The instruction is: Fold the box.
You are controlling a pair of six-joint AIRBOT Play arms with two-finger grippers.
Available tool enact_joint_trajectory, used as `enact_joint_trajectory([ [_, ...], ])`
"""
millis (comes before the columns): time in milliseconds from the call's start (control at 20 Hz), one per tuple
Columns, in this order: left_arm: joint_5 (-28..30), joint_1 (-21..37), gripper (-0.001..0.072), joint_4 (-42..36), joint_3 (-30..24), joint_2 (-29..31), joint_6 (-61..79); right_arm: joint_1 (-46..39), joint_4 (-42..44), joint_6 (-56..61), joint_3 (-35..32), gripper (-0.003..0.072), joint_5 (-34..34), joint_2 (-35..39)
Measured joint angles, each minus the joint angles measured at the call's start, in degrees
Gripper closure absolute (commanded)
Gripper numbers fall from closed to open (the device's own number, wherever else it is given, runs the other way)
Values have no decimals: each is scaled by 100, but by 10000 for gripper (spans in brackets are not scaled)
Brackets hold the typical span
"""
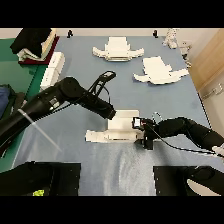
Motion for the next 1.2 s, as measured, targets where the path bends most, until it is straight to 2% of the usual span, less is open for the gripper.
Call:
enact_joint_trajectory([
  [150, -337, 0, 695, 507, -282, 835, 173, 0, 0, 0, 0, 279, 0, 0],
  [300, -411, -48, 694, 734, -887, 1622, 754, 0, 0, 0, 0, 279, 0, 0],
  [450, -398, -83, 691, 831, -1408, 2063, 1574, 0, 0, 0, -2, 279, 0, 0],
  [500, -391, -90, 559, 841, -1532, 2135, 1867, 0, 0, -2, 0, 279, 0, -2],
  [550, -382, -90, 167, 874, -1631, 2181, 2138, 0, 0, -2, 0, 279, 0, 0],
  [600, -365, -90, 19, 876, -1714, 2212, 2411, 0, 0, -2, 0, 279, 0, 0],
  [900, 96, 201, 20, 826, -2212, 2055, 3735, 0, 0, -2, 0, 279, 0, -2],
  [1200, 789, 275, 20, 144, -2428, 1394, 4931, 0, 0, -2, 0, 279, 0, -2],
])
